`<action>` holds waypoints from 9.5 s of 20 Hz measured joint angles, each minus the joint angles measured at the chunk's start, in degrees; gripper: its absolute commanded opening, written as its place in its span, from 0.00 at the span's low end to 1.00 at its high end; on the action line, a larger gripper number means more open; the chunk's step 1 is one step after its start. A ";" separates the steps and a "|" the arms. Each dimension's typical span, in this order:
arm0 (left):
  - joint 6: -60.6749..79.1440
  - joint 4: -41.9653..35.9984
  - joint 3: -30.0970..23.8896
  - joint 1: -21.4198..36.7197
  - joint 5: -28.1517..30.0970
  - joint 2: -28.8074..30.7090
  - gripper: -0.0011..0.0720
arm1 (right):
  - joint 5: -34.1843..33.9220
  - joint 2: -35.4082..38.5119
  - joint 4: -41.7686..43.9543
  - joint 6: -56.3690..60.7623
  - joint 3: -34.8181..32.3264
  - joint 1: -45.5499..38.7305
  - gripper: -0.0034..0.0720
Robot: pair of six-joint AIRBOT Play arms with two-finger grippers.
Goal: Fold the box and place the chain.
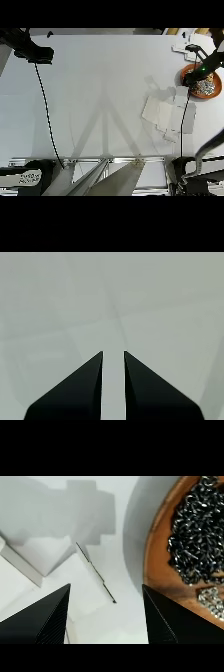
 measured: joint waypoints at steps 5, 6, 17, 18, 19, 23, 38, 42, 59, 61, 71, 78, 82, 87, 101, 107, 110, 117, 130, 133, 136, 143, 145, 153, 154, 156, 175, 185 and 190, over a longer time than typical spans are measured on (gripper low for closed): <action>0.00 0.00 0.00 -0.02 0.02 0.00 0.22 | 2.56 -2.78 1.07 -2.97 0.04 -0.17 0.57; 0.00 0.00 0.00 -0.02 0.00 0.00 0.22 | 2.91 -3.10 1.20 -3.19 0.04 -0.17 0.56; 0.00 0.00 0.00 -0.02 0.02 0.00 0.22 | 4.79 -4.26 0.39 -3.21 -2.34 -0.17 0.07; 0.00 0.00 0.00 0.00 0.02 0.00 0.22 | 5.07 -4.24 0.31 -3.06 -2.49 -0.11 0.07; 0.00 0.00 0.00 -0.02 0.02 0.00 0.22 | 5.18 -4.13 0.33 -2.91 -2.60 0.04 0.07; 0.00 0.00 0.00 -0.02 0.02 0.00 0.22 | 5.53 -1.55 1.75 -1.75 -2.75 3.06 0.07; 0.00 0.00 0.00 0.00 0.00 0.00 0.22 | -8.92 33.64 23.56 8.48 -24.30 13.57 0.06; 0.00 0.00 0.00 -0.02 0.00 0.00 0.22 | -21.53 45.09 26.64 10.21 -42.93 13.66 0.06; -0.15 -0.13 0.00 -0.02 5.75 0.00 0.22 | -38.14 56.81 28.68 19.37 -62.64 13.66 0.55; -0.09 -0.26 0.00 -0.02 6.71 0.00 0.22 | -31.28 56.19 24.59 19.65 -58.64 13.68 0.59; 1.36 0.63 0.00 -0.02 4.26 0.00 0.22 | 3.21 20.85 4.20 14.49 -16.00 13.64 0.68; 3.76 -0.74 -0.02 0.00 -1.25 -0.35 0.24 | 9.46 4.85 2.82 6.08 -9.99 7.85 0.65; 6.69 -8.92 -0.02 0.09 -4.76 -1.77 0.39 | 10.01 0.92 7.10 3.45 -9.99 6.54 0.65; 10.51 -24.26 -0.28 0.63 -6.67 -2.51 0.39 | 10.29 -1.77 9.09 1.73 -11.23 9.55 0.42; 17.35 -33.90 -26.86 0.72 -0.15 6.64 0.40 | 13.92 -2.40 9.94 6.03 -15.39 11.32 0.06; 18.38 -36.02 -28.52 -0.24 0.94 7.15 0.66 | 4.09 6.47 14.16 5.68 -16.90 14.69 0.06; 20.52 -36.30 -28.70 -1.84 1.38 7.15 0.67 | -3.43 15.89 19.41 4.24 -22.47 15.45 0.06; 29.92 -38.66 -29.38 -6.40 6.47 3.19 0.89 | -12.79 29.03 26.53 1.92 -38.23 15.85 0.07; 53.16 -52.74 -43.10 -5.07 18.75 0.85 0.89 | -19.34 31.04 32.92 0.74 -41.11 15.87 0.07; 58.88 -54.77 -43.54 -5.51 25.00 0.31 0.88 | -19.32 31.04 33.03 0.59 -41.13 15.87 0.07; 64.19 -58.71 -43.69 -5.73 26.43 -1.84 0.88 | -18.93 31.04 33.14 0.57 -41.13 15.85 0.07; 75.47 -71.28 -43.71 -7.21 21.97 -9.33 0.86 | -17.57 31.04 33.18 0.55 -41.13 15.85 0.07; 78.01 -74.12 -43.63 -8.20 21.46 -10.05 0.80 | -17.38 31.04 33.18 0.55 -41.11 15.85 0.07; 79.84 -75.38 -43.54 -10.38 19.23 -11.63 0.25 | -17.07 31.04 33.18 0.55 -41.13 15.85 0.07; 80.04 -75.56 -43.54 -10.45 19.26 -11.65 0.01 | -16.85 31.04 33.18 0.55 -41.11 15.85 0.07; 80.52 -76.26 -43.54 -10.60 19.04 -11.72 0.02 | -16.61 31.04 33.33 0.48 -41.13 15.87 0.07; 91.01 -56.94 -43.58 -23.82 24.17 -0.52 0.02 | -7.43 44.52 29.90 2.80 -35.65 15.82 0.47; 91.80 -56.76 -43.67 -25.77 31.67 -5.03 0.02 | -3.43 46.21 29.29 3.15 -35.52 15.82 0.47; 91.82 -56.85 -43.65 -25.83 34.21 -5.29 0.02 | -3.23 46.25 29.24 3.15 -35.54 15.82 0.47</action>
